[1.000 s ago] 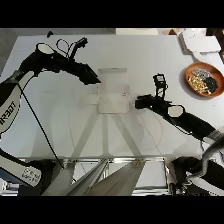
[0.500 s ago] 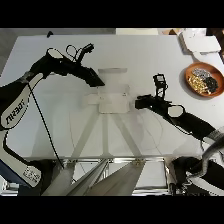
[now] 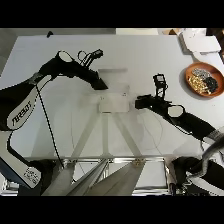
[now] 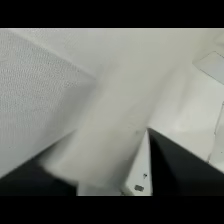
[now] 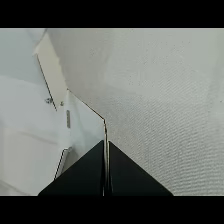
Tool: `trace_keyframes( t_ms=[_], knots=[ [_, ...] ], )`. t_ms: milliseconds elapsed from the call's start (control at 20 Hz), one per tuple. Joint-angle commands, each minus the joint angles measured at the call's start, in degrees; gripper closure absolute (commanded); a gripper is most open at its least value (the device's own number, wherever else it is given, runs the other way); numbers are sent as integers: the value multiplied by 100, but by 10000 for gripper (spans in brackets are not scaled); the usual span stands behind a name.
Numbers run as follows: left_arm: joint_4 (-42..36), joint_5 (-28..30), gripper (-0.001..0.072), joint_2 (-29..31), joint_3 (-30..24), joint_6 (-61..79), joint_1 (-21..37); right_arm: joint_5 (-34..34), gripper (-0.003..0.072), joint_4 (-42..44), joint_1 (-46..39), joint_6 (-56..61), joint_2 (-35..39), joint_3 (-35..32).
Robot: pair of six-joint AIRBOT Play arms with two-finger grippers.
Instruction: Fold the box and place the chain.
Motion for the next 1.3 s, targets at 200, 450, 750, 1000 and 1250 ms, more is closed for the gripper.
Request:
trace_keyframes(
  t_ms=[200, 450, 750, 1000, 1250],
  knots=[
    [74, -310, 673, -17, 2, 348, -22, 2, 675, 0, 7, 0, -4, -2],
    [74, -610, 701, -17, 2, 461, -20, 2, 675, 0, 7, 0, -4, -2],
    [72, -605, 698, -11, 2, 459, -20, 2, 675, 0, 7, 0, -4, -2],
    [72, -603, 696, -11, 2, 459, -31, 2, 675, 0, 7, 0, -4, -2],
    [72, -597, 699, -11, 2, 457, -31, -2, 675, 0, 7, 0, -4, -2]
  ],
)
